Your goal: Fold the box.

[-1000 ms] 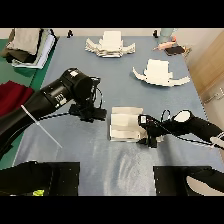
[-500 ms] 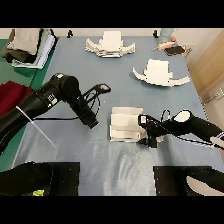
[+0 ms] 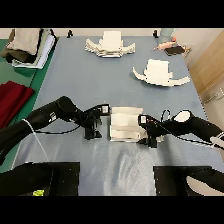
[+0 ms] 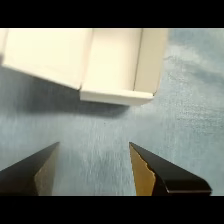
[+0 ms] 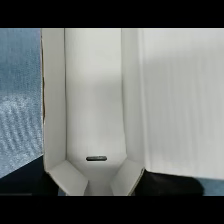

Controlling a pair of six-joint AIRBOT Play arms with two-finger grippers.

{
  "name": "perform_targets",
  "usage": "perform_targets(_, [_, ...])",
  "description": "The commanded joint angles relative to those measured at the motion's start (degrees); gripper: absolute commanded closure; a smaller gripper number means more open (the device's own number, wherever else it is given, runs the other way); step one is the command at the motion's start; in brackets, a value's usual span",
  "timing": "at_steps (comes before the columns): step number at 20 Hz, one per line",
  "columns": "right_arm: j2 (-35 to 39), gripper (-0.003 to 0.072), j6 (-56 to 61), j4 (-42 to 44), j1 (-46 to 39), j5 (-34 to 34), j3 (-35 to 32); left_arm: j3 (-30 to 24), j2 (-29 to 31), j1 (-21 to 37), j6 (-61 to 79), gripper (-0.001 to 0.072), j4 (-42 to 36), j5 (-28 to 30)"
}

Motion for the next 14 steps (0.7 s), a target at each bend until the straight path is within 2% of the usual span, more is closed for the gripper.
perform_targets(1, [0.0, 0.0119, 0.0, 0.0, 0.0, 0.0, 0.0, -3.9, 0.0, -1.5, 15.2, 0.0006, -8.7, 5.7])
perform_targets(5, [0.0, 0.0119, 0.0, 0.0, 0.0, 0.0, 0.0, -4.7, -1.1, -4.7, 15.1, 0.0005, -12.2, 10.5])
perform_targets(10, [0.0, 0.0119, 0.0, 0.0, 0.0, 0.0, 0.0, -4.7, -2.6, -8.1, 15.1, 0.0006, -16.6, 10.7])
perform_targets(14, [0.0, 0.0119, 0.0, 0.0, 0.0, 0.0, 0.0, -4.7, -4.0, -8.5, 15.1, 0.0005, -18.6, 11.8])
